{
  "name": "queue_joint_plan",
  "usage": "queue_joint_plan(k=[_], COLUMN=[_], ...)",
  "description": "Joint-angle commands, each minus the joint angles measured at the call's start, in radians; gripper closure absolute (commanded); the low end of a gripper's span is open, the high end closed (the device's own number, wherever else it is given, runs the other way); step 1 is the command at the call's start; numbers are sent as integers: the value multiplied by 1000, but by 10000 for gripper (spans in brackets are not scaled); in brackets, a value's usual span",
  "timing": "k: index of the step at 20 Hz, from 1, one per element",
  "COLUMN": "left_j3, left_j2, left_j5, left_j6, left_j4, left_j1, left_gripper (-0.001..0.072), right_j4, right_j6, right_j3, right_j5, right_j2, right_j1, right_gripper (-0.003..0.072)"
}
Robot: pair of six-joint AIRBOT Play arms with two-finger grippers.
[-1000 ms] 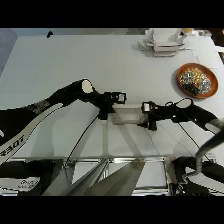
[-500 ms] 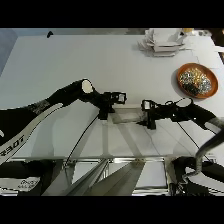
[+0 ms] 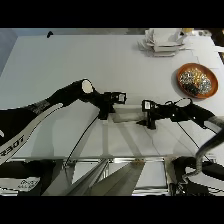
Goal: Fold the box and place the chain.
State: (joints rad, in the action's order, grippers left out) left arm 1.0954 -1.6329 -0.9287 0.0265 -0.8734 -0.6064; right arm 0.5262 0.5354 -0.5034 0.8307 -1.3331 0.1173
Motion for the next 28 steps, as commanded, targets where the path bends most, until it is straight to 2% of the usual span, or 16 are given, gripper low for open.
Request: queue_joint_plan(k=[1,8,10,28], left_j3=[0,0,0,0], left_j2=[1,1,1,1], left_j5=[-3,-3,-3,-3], left_j6=[0,0,0,0], left_j4=[-2,-2,-2,-2], left_j1=[0,0,0,0], left_gripper=[695,695,695,695], right_j4=[16,18,18,19], right_j6=[-2,-3,-3,-3], right_j3=[0,0,0,0], right_j5=[-9,-5,-8,-5], right_j2=[-1,-1,-1,-1], right_j1=[-11,-11,-10,-11], right_gripper=[234,245,137,138])
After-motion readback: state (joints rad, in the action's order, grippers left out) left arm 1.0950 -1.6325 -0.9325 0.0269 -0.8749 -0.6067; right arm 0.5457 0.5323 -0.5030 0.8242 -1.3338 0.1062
